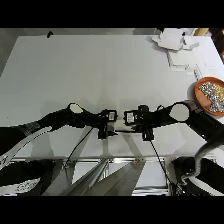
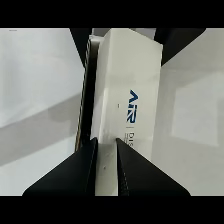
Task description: Fold the box and place the chain.
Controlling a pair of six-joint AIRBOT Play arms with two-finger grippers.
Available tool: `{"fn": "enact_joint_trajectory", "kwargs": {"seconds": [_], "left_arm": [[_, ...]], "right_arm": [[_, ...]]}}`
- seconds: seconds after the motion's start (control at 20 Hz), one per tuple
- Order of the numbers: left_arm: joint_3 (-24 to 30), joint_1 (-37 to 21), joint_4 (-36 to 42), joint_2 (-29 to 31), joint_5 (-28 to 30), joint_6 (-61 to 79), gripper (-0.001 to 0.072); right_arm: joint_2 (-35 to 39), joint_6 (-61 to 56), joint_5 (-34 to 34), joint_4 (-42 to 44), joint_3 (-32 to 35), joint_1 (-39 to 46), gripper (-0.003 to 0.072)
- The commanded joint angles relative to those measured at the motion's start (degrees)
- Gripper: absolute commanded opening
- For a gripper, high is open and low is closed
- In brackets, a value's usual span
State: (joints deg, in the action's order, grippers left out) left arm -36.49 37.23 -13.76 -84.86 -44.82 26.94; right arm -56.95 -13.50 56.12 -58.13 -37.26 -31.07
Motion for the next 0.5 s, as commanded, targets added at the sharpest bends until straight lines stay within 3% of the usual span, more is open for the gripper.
{"fn": "enact_joint_trajectory", "kwargs": {"seconds": [0.0, 0.35, 0.45], "left_arm": [[0.0, 0.0, 0.0, 0.0, 0.0, 0.1, 0.0271], [0.0, 0.0, 0.0, 0.0, 0.0, 0.1, 0.0271], [0.0, 0.0, 0.0, 0.0, 0.0, 0.1, 0.0271]], "right_arm": [[0.0, 0.0, -0.1, -0.1, 0.0, 0.0, 0.0097], [0.0, 0.0, 0.1, 0.4, 1.5, -0.1, 0.0127], [0.0, 0.0, 0.1, 1.2, 2.7, -0.1, 0.0252]]}}
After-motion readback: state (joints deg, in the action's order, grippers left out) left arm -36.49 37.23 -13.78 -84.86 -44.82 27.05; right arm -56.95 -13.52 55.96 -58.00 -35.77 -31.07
